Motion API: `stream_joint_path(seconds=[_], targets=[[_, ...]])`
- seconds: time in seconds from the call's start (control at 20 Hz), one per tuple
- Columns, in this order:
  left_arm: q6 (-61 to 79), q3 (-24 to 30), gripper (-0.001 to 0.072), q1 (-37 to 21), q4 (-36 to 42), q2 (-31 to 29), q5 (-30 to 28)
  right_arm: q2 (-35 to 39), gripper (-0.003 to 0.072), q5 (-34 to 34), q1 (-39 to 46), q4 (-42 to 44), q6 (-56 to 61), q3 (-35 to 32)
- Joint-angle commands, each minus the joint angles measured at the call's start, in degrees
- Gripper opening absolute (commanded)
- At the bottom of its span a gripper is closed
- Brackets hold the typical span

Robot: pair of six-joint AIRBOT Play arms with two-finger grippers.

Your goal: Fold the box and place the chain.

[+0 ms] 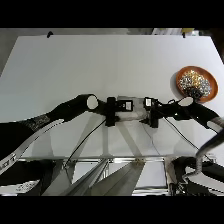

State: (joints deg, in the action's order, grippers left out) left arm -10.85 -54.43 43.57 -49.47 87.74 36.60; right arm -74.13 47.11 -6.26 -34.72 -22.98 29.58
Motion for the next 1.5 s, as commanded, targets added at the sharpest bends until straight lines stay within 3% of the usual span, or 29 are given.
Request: stream_joint_path(seconds=[0.0,0.1,0.15,0.25,0.3,0.45,0.7,0.9,1.05,1.3,1.45], targets=[[-2.6,0.0,0.0490,0.1,0.2,0.0,0.1,0.0,0.0398,0.1,0.0,0.0,0.0,0.0],[-6.7,0.0,0.0483,-0.1,-0.5,-0.5,0.7,0.0,0.0398,0.0,0.0,0.0,0.0,0.0],[-9.3,0.0,0.0444,-0.2,-1.4,-1.2,1.5,0.0,0.0398,0.1,0.0,0.0,0.0,0.0],[-14.5,0.0,0.0106,-0.9,-3.8,-3.3,4.6,0.0,0.0398,0.0,0.0,0.0,0.0,0.0],[-16.3,0.0,0.0001,-1.4,-5.2,-4.6,6.7,0.0,0.0398,0.0,0.0,0.0,0.0,0.0],[-25.1,0.0,0.0003,-3.5,-6.8,-8.3,10.7,0.0,0.0398,0.0,0.0,0.0,0.0,0.0],[-56.8,0.0,0.0002,-8.7,-16.1,-14.9,14.1,0.0,0.0398,0.0,0.0,0.0,0.0,0.0],[-75.8,1.2,0.0002,-14.1,-18.4,-15.1,15.7,0.0,0.0398,0.1,0.0,0.0,0.0,0.0],[-79.4,4.2,0.0002,-15.5,-16.1,-12.8,14.1,0.0,0.0398,0.0,0.0,0.0,0.0,0.0],[-73.0,4.5,0.0005,-14.4,-3.5,-4.5,14.4,0.0,0.0398,0.0,0.0,0.0,0.0,0.0],[-72.7,4.5,0.0003,-13.2,-1.3,-1.3,14.6,0.0,0.0398,0.0,0.0,0.0,0.0,0.0]])
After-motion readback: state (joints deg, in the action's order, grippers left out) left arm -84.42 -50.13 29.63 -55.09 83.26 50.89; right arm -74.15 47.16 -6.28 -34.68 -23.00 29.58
